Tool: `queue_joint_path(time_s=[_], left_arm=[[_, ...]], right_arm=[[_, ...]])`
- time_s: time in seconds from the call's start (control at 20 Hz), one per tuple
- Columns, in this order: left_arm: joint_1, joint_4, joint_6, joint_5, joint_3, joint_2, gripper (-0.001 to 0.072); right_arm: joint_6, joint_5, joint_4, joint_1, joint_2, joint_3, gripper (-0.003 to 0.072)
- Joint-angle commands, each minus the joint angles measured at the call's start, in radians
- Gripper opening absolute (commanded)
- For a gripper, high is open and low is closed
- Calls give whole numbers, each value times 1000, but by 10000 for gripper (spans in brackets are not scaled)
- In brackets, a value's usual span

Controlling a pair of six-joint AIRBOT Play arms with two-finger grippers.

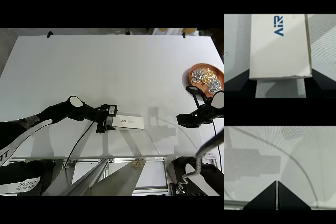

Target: Fold the box and place the chain.

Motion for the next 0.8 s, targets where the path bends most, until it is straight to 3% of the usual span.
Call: queue_joint_path(time_s=[0.0,0.25,0.4,0.6,0.75], left_arm=[[71,103,-137,-12,0,108,254],[327,302,-451,-119,0,408,255],[519,486,-655,-186,0,533,275],[776,689,-891,-172,0,604,275],[953,718,-1018,-151,0,588,273]], right_arm=[[0,0,0,-1,1,0,18],[0,0,0,0,1,0,18],[0,0,0,0,1,-1,18],[0,0,0,0,1,0,18],[0,0,0,0,1,0,18]])
